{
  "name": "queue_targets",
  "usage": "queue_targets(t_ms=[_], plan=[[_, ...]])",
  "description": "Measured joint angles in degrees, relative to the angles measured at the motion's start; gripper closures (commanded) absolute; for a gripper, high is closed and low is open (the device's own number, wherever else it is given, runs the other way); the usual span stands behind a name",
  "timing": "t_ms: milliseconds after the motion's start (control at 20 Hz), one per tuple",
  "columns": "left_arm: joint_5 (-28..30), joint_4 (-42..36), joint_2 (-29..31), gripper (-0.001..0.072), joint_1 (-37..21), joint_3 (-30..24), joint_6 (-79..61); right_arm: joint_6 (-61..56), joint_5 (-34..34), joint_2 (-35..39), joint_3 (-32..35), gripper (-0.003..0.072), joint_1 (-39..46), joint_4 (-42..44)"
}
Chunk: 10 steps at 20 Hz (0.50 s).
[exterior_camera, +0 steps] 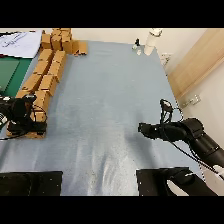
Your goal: Fold the box.
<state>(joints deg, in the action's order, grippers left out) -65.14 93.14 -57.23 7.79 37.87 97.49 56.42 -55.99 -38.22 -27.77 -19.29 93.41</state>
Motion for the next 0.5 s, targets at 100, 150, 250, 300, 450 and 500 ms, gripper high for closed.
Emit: queue_targets(t_ms=[100, 150, 250, 300, 450, 500], plan=[[-1.4, 0.3, 0.8, 0.0011, 0.0, 0.6, -0.3, 0.1, 0.0, 0.0, 0.0, 0.0685, 0.0, 0.0], [-2.1, 0.4, 1.4, 0.0011, 0.0, 1.2, -0.4, 0.1, 0.0, 0.0, 0.0, 0.0685, 0.0, 0.0], [-3.8, 0.7, 3.2, 0.0011, 0.0, 3.0, -0.7, 0.2, 0.0, 0.0, 0.0, 0.0685, 0.0, 0.2], [-4.9, 0.7, 4.2, 0.0011, 0.0, 4.2, -0.7, 0.2, 0.0, 0.0, 0.0, 0.0685, 0.0, 0.2], [-8.5, -0.5, 7.4, 0.0014, 0.0, 8.0, -0.9, 0.3, -0.1, 0.0, 0.0, 0.0683, 0.0, 0.9], [-9.4, -2.2, 8.4, 0.0204, 0.0, 9.2, -0.9, 0.6, -0.1, -0.2, -0.1, 0.0683, 0.0, 1.6]])
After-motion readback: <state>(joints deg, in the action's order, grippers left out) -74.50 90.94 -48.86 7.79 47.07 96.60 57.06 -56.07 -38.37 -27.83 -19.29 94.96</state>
